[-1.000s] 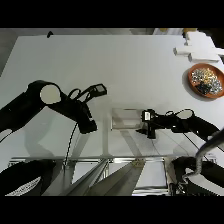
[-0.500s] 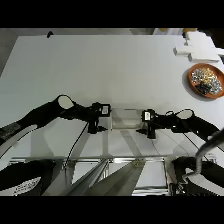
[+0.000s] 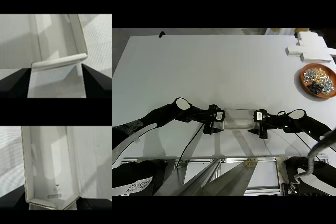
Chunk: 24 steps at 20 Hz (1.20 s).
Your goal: Fold the box and place the chain.
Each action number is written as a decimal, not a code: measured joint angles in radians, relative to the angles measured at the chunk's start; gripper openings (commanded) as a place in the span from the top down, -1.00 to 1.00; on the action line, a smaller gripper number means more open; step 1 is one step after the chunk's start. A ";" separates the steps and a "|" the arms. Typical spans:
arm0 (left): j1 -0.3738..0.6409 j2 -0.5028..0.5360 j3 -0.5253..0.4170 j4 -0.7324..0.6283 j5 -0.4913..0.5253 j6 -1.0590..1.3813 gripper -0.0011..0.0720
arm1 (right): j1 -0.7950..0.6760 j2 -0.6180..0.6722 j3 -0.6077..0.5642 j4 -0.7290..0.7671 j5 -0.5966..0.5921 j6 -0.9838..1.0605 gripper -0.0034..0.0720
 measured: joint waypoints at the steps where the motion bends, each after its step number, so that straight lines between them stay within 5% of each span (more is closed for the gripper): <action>1: 0.000 -0.001 0.000 -0.005 -0.001 0.003 -0.94 | 0.000 0.000 0.000 0.000 0.000 0.000 -0.18; 17: -0.027 -0.070 0.000 -0.138 0.003 0.006 -0.89 | 0.000 0.000 0.000 0.000 0.000 0.000 -0.18; 19: -0.032 -0.076 0.000 -0.149 0.008 0.006 0.05 | 0.000 0.000 0.000 0.000 0.000 -0.001 -0.18; 20: -0.034 -0.077 0.000 -0.151 0.010 0.003 0.31 | 0.000 0.000 0.000 0.000 0.000 -0.001 -0.18; 24: -0.040 -0.080 0.000 -0.157 0.011 0.006 0.23 | -0.001 0.000 0.000 -0.001 0.001 -0.001 -0.18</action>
